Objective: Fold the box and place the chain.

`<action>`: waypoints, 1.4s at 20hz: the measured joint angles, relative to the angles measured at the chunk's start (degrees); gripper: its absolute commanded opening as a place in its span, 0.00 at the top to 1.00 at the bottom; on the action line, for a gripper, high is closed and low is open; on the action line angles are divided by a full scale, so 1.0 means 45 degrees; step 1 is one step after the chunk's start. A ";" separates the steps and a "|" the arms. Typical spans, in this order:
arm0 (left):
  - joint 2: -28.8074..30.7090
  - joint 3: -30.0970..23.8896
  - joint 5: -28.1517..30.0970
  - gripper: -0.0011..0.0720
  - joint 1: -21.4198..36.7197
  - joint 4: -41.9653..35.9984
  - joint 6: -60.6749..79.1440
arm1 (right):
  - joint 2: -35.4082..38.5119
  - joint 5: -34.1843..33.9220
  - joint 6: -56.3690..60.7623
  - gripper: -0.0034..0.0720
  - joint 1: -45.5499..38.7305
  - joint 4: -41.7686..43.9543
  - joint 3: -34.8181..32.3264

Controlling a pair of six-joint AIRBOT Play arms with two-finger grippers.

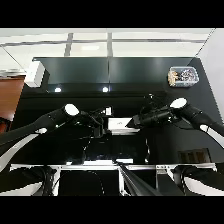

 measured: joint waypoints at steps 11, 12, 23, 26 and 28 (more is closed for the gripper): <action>0.0000 0.0000 0.0000 0.43 0.0000 -0.0044 -0.0049 | 0.0306 0.1622 -0.0228 0.94 -0.0321 -0.1010 0.1229; 0.0010 0.0000 0.0000 0.38 0.0000 -0.0044 -0.0068 | 0.0554 0.2346 -0.0097 0.94 -0.0583 -0.1093 0.1549; 0.2205 0.0908 -0.0797 0.03 0.0029 0.2346 -0.3779 | 0.4979 0.5435 0.1054 0.94 -0.5037 -0.3769 0.1865; 0.1875 0.1855 -0.1015 0.02 -0.0384 0.2497 -0.4687 | 0.5289 0.4614 0.0962 0.94 -0.5251 -0.3949 0.1316; 0.1161 0.2720 -0.1039 0.02 -0.0840 0.2555 -0.5115 | 0.5387 0.4090 0.0933 0.94 -0.5314 -0.4027 0.0942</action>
